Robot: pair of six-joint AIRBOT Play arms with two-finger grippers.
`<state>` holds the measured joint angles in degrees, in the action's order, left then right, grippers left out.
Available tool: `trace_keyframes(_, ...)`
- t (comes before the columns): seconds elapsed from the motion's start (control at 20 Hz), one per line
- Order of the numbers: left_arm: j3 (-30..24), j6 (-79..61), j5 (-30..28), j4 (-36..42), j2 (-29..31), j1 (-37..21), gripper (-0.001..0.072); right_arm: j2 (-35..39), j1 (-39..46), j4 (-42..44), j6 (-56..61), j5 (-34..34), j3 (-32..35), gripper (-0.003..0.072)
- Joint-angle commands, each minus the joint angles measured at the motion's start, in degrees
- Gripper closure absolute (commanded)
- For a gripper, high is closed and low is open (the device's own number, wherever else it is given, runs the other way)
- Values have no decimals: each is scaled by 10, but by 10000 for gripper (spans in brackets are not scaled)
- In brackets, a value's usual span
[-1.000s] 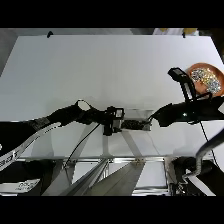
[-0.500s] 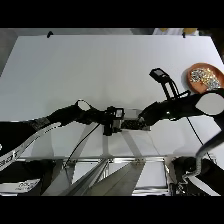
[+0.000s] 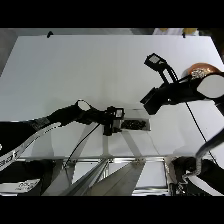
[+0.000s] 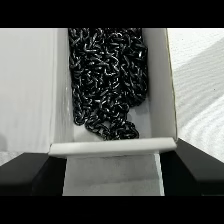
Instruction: Fold the box and place the chain.
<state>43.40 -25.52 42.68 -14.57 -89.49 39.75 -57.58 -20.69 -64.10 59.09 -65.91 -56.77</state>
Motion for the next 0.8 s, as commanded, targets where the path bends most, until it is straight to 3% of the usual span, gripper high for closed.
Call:
trace_keyframes(0.0, 1, 0, 0, 0, 0, 0, 397, -68, 18, 1, -78, -23, -12, 665)
trace_keyframes(0.15, 1, 0, 0, 0, 0, 0, 397, -101, 3, 37, -138, -27, 19, 665)
trace_keyframes(0.4, 1, 0, 0, 0, 0, 0, 397, -54, 2, 70, -215, -7, 105, 659)
trace_keyframes(0.6, 1, 0, 0, 0, 0, 0, 397, 2, 2, 76, -254, -3, 150, 559)
trace_keyframes(0.7, 1, 0, 0, 0, 0, 0, 397, 28, 2, 77, -277, -2, 164, 548)
trace_keyframes(0.75, 1, 0, 0, 0, 0, 0, 397, 37, 1, 76, -285, -1, 172, 493)
